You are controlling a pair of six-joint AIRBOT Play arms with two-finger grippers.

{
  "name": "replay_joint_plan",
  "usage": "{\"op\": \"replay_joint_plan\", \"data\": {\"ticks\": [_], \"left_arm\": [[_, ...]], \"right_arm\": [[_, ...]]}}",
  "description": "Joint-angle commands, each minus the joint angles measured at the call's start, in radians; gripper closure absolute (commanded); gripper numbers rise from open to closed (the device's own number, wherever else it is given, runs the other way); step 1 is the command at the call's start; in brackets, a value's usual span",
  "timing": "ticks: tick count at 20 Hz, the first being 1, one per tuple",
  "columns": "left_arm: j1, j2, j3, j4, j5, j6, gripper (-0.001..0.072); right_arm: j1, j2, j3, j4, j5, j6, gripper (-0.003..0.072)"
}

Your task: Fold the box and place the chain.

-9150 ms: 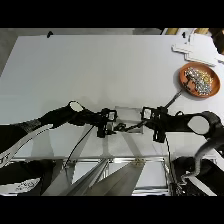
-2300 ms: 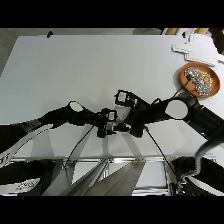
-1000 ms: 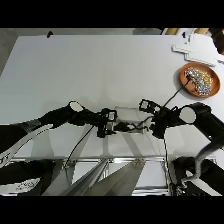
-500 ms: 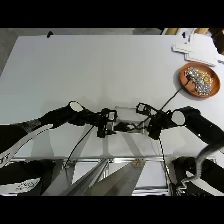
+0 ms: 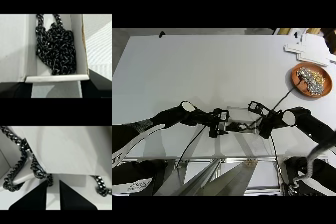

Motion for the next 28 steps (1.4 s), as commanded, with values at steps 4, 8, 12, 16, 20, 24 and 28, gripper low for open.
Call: {"op": "replay_joint_plan", "data": {"ticks": [4, 8, 12, 16, 20, 24, 28], "left_arm": [[0.001, 0.0, 0.0, 0.0, 0.0, 0.0, 0.0502], [0.001, 0.0, 0.0, 0.0, 0.0, 0.0, 0.0502], [0.001, 0.0, 0.0, 0.0, 0.0, 0.0, 0.0502], [0.001, 0.0, 0.0, 0.0, 0.0, 0.0, 0.0502], [0.001, 0.0, 0.0, 0.0, 0.0, 0.0, 0.0502], [0.001, 0.0, 0.0, 0.0, 0.0, 0.0, 0.0502], [0.001, 0.0, 0.0, 0.0, 0.0, 0.0, 0.0502]], "right_arm": [[0.025, -0.001, -0.013, 0.0, 0.018, 0.004, 0.054], [0.025, 0.013, -0.012, -0.013, 0.045, 0.033, 0.067], [0.025, 0.126, -0.012, -0.093, 0.117, 0.108, 0.067], [0.025, 0.304, -0.011, -0.055, 0.182, 0.108, 0.067], [0.025, 0.441, -0.01, 0.15, 0.129, 0.103, 0.067], [0.025, 0.428, -0.01, 0.478, -0.019, 0.02, 0.067], [0.092, 0.338, -0.01, 0.575, -0.125, -0.089, 0.067]]}}
